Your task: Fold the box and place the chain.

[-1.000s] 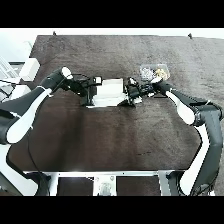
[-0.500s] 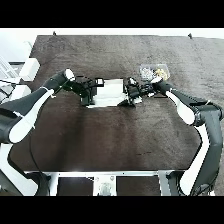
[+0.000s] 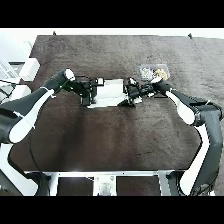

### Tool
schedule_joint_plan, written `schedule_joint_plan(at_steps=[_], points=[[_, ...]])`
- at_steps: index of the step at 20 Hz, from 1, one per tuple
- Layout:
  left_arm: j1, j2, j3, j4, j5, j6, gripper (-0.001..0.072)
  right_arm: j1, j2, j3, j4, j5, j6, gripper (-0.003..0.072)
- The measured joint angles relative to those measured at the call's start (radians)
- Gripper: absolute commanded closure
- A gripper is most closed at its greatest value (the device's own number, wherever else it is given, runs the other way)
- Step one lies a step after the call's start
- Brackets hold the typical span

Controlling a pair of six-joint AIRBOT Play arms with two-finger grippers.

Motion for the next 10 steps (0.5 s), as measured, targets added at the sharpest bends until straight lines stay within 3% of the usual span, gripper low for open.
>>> schedule_joint_plan(at_steps=[1, 3, 10], points=[[0.000, 0.000, 0.000, -0.005, -0.004, 0.000, 0.0373, 0.000, 0.000, 0.000, 0.000, 0.000, 0.000, 0.0179], [0.000, -0.001, 0.000, -0.016, -0.009, 0.000, 0.0462, 0.000, 0.000, 0.000, 0.000, 0.000, 0.000, 0.0179], [0.000, -0.010, 0.000, -0.054, -0.007, 0.010, 0.0461, 0.000, 0.000, 0.000, 0.000, 0.000, 0.001, 0.0178]])
